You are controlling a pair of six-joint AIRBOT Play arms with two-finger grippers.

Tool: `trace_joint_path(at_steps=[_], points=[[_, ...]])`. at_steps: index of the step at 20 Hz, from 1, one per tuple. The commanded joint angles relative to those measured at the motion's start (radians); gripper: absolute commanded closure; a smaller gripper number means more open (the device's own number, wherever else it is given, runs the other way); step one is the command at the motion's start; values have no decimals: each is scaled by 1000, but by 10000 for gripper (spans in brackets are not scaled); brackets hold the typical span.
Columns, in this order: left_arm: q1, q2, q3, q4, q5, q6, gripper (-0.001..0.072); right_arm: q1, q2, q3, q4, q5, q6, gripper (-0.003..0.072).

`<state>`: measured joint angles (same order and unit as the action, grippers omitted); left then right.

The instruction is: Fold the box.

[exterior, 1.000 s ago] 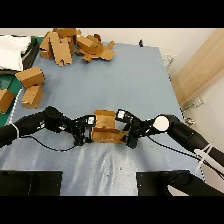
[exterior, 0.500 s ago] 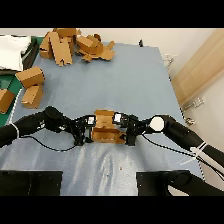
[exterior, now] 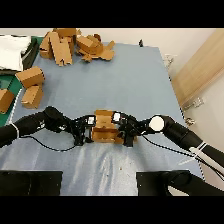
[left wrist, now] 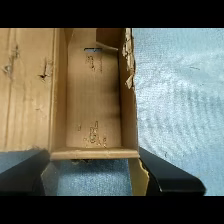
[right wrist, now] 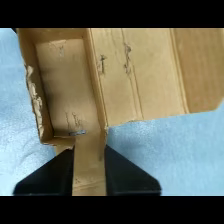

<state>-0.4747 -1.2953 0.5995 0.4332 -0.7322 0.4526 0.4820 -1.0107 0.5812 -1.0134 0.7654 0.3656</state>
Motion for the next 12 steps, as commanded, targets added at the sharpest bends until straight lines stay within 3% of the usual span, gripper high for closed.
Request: trace_joint_path(at_steps=[1, 3, 4, 8, 12], points=[[0, 0, 1, 0, 0, 0, 259, 0, 0, -1, 44, 30, 0, 499], [1, 0, 1, 0, 0, 0, 259, 0, -3, -1, 80, 31, 0, 547], [1, 0, 1, 0, 0, 0, 259, 0, -6, -1, 93, 32, 0, 613], [1, 0, 1, 0, 0, 0, 259, 2, -29, -1, 147, 30, 0, 683], [1, 0, 1, 0, 0, 0, 259, 36, -44, -1, 143, 10, 0, 682]])
